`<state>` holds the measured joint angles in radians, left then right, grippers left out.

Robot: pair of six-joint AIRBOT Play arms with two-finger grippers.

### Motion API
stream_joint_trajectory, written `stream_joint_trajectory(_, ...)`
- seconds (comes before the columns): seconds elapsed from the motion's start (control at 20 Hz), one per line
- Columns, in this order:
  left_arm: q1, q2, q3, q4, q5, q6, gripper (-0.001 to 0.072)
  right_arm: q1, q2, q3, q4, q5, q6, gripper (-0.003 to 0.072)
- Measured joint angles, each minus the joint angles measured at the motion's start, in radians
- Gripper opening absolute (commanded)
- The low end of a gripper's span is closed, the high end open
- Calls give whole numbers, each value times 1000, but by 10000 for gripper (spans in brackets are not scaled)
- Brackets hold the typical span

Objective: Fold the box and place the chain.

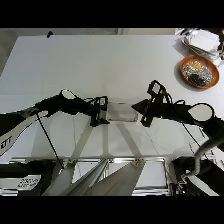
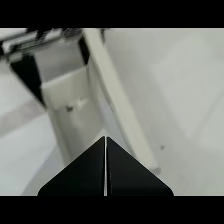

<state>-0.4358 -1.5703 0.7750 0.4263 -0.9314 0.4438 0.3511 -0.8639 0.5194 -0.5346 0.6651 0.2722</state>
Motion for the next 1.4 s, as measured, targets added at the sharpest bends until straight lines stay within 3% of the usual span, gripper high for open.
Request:
stream_joint_trajectory(0.25, 0, 0, 0, 0, 0, 0, 274, 23, -150, 0, 92, -204, 15, 20)
stream_joint_trajectory(0.7, 0, 0, 0, 0, 0, -2, 274, 27, -339, 1, 121, -270, 23, 20)
stream_joint_trajectory(0.9, 0, 0, 0, 0, 0, -1, 274, 26, -332, 11, 120, -235, 33, 21)
stream_joint_trajectory(1.15, 0, 0, 0, 0, 0, 1, 274, 27, -195, 57, 75, -136, 42, 22)
stream_joint_trajectory(1.4, 0, 0, 0, 0, 0, 1, 274, 27, -60, 71, -258, 47, 57, 23)
